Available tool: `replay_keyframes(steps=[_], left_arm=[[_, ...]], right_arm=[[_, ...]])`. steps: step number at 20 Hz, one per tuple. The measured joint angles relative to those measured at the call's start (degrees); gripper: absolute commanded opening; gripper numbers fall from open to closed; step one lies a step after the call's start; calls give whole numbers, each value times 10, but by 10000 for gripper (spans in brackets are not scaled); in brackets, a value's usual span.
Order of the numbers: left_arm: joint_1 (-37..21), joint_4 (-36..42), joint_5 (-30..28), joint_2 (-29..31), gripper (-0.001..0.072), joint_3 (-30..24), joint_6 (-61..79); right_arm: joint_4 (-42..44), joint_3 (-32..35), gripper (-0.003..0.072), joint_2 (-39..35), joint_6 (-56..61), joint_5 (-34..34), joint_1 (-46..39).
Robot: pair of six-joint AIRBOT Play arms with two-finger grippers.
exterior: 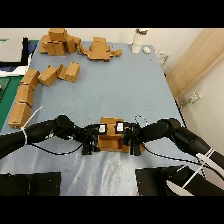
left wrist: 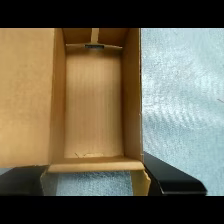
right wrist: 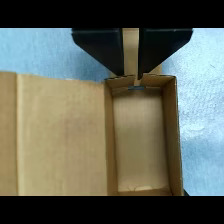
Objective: Fold the box.
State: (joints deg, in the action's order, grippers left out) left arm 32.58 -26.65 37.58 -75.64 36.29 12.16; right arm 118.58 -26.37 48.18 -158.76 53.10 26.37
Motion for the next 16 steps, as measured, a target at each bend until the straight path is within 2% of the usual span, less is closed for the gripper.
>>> replay_keyframes(steps=[16], left_arm=[[0,0,0,0,527,0,-1]], right_arm=[[53,14,124,0,-31,-31,1]])
